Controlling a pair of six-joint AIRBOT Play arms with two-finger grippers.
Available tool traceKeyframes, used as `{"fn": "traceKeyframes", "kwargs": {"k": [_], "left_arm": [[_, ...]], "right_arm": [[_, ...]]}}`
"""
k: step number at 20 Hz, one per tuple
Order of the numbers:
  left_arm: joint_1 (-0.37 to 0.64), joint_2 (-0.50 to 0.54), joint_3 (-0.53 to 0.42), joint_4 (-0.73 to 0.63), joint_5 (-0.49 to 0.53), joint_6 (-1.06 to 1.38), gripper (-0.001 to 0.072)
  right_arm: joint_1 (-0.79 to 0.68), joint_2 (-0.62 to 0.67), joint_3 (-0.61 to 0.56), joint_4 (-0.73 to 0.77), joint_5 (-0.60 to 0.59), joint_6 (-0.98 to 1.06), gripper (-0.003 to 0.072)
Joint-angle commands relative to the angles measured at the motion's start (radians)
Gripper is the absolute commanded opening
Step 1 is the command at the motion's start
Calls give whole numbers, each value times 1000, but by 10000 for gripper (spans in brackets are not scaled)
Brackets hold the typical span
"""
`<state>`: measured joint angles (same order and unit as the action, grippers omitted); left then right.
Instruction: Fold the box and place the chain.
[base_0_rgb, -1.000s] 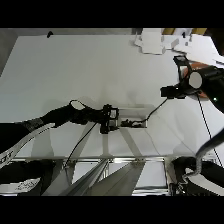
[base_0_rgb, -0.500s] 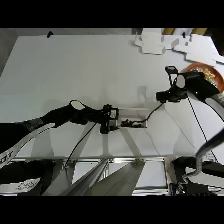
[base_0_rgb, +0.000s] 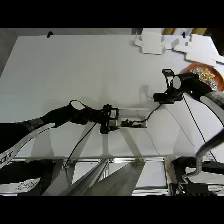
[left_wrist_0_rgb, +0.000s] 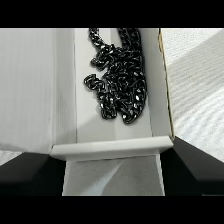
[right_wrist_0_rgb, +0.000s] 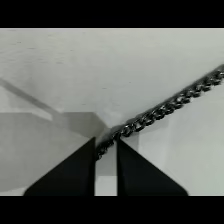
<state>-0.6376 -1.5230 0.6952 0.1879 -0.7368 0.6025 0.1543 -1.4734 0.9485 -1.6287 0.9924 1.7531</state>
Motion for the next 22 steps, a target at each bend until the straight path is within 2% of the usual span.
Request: {"fn": "traceKeyframes", "kwargs": {"k": [1,6,12,16,19,22], "left_arm": [[0,0,0,0,0,0,272],[0,0,0,0,0,0,272],[0,0,0,0,0,0,272],[0,0,0,0,0,0,272],[0,0,0,0,0,0,272],[0,0,0,0,0,0,272]], "right_arm": [[-1,-12,-2,-5,17,-2,29],[0,66,-2,-9,71,-65,12],[43,365,-2,43,182,-136,11],[176,544,-2,152,275,-136,11],[307,642,-2,220,279,-82,11],[447,689,-2,223,268,-2,11]]}}
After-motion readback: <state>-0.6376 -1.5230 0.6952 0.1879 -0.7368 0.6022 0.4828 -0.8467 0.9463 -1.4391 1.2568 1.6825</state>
